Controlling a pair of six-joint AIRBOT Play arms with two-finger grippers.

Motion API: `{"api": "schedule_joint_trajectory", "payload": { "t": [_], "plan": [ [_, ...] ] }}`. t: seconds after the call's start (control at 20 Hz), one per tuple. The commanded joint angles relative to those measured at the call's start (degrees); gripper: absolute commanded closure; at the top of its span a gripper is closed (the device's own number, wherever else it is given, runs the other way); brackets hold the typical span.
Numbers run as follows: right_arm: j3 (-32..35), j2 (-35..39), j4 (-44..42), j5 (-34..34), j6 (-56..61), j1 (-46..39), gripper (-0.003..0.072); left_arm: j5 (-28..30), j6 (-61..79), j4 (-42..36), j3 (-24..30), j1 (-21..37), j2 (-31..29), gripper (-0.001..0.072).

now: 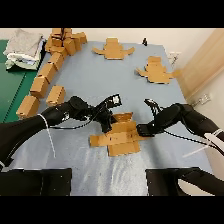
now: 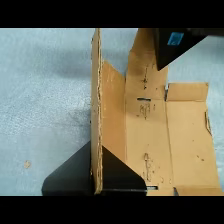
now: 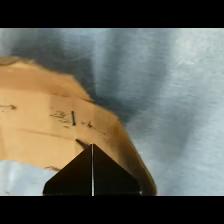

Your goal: Fold the box.

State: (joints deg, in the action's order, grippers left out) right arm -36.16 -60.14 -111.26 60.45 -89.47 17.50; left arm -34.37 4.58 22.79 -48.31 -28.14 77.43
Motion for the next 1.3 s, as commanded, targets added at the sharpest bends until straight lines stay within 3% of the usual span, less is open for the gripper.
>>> {"api": "schedule_joint_trajectory", "payload": {
  "t": [0.0,0.75,1.25],
  "plan": [
    [1.38,-2.43,2.03,-4.59,0.11,0.35,0.0682,-3.08,-1.33,-0.09,-0.07,-0.07,-0.31,0.0698],
    [0.44,-1.42,0.0,-4.46,0.09,0.37,0.0683,-4.59,-2.47,-1.16,1.64,-1.33,-1.68,0.0698],
    [-2.93,2.34,4.59,-1.25,3.61,0.37,0.0683,-3.76,-2.71,-1.55,2.93,-1.88,-0.81,0.0698]
  ]
}}
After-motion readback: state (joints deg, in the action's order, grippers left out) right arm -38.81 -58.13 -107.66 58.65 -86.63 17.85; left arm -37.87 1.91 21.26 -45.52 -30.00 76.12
